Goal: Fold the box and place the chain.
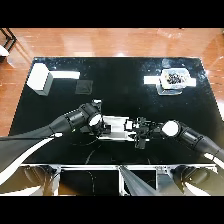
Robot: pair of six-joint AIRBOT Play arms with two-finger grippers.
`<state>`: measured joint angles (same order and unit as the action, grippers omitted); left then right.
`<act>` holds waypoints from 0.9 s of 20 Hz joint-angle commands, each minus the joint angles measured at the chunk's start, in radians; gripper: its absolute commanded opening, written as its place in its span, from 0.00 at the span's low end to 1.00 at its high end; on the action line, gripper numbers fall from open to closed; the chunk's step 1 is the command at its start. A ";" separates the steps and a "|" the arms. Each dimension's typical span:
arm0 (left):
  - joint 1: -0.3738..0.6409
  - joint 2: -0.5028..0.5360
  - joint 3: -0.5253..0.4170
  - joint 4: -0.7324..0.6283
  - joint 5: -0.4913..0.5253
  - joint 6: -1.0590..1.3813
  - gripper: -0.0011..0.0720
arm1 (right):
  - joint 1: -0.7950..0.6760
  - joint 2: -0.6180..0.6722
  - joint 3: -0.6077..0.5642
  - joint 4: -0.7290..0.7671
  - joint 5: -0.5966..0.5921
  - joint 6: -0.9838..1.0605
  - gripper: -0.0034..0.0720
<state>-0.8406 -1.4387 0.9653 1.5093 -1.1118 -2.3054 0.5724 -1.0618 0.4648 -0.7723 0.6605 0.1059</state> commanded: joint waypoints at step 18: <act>0.000 -0.001 -0.001 -0.003 0.002 0.001 0.05 | 0.049 -0.067 0.001 0.170 -0.130 0.002 0.34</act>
<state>-0.8402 -1.4387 0.9646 1.5066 -1.1110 -2.3054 0.6193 -1.1275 0.4648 -0.6022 0.5373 0.1085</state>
